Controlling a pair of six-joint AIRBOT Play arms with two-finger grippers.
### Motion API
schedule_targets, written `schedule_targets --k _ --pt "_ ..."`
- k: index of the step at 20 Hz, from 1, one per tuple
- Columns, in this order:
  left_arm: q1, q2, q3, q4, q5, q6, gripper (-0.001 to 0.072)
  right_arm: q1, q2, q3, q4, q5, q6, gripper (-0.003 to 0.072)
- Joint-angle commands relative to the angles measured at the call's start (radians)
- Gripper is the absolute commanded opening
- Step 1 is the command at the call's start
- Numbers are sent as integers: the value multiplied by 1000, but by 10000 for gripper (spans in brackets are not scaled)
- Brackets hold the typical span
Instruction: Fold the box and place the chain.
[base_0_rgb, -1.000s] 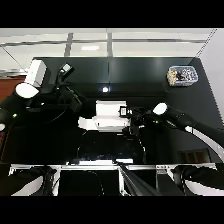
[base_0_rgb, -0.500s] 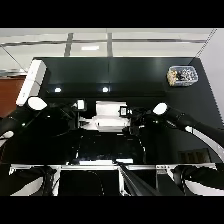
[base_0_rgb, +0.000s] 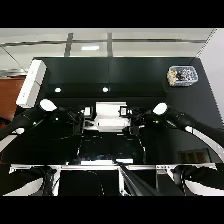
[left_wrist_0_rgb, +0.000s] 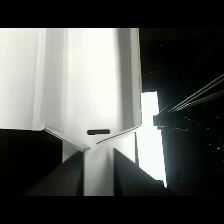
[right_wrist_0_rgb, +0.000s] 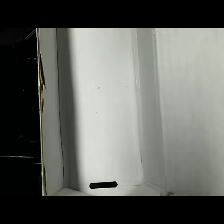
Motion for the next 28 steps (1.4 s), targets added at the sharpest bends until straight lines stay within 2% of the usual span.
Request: schedule_targets --k 1,6,11,15,16,18,19,20,22,23,24,25,26,27,28 --pt "-5 -7 -1 -25 -17 4 160 0 0 0 0 0 0 198" --pt "-10 -24 -1 -119 -9 4 161 0 0 0 0 0 0 198" --pt "-84 -67 0 -165 51 5 161 0 0 1 0 0 0 198" --pt "-94 -67 -1 -190 77 1 160 0 0 0 0 0 0 198" --pt "-94 -67 -1 -190 77 -7 153 0 0 0 0 0 0 198" --pt "-94 -67 -1 -190 76 -21 87 0 0 0 0 0 0 198" --pt "-94 -67 -1 -190 77 -21 85 0 0 1 0 0 0 198" --pt "-94 -67 -1 -190 81 -21 110 0 0 1 0 0 0 198" --pt "-94 -67 -1 -190 96 -22 373 0 0 0 0 0 0 198" --pt "-94 -67 0 -190 97 -22 351 0 0 1 0 0 0 199" --pt "-94 -66 0 -189 97 -21 91 0 0 1 0 0 0 198" --pt "-94 -66 -1 -191 96 -23 167 0 0 0 0 0 0 198" --pt "-94 -66 0 -192 86 -24 351 0 0 0 0 0 0 198" --pt "-90 -61 0 -180 83 -42 270 0 0 1 0 0 0 198" --pt "-81 -44 6 -131 76 -89 48 0 0 0 0 0 0 198"
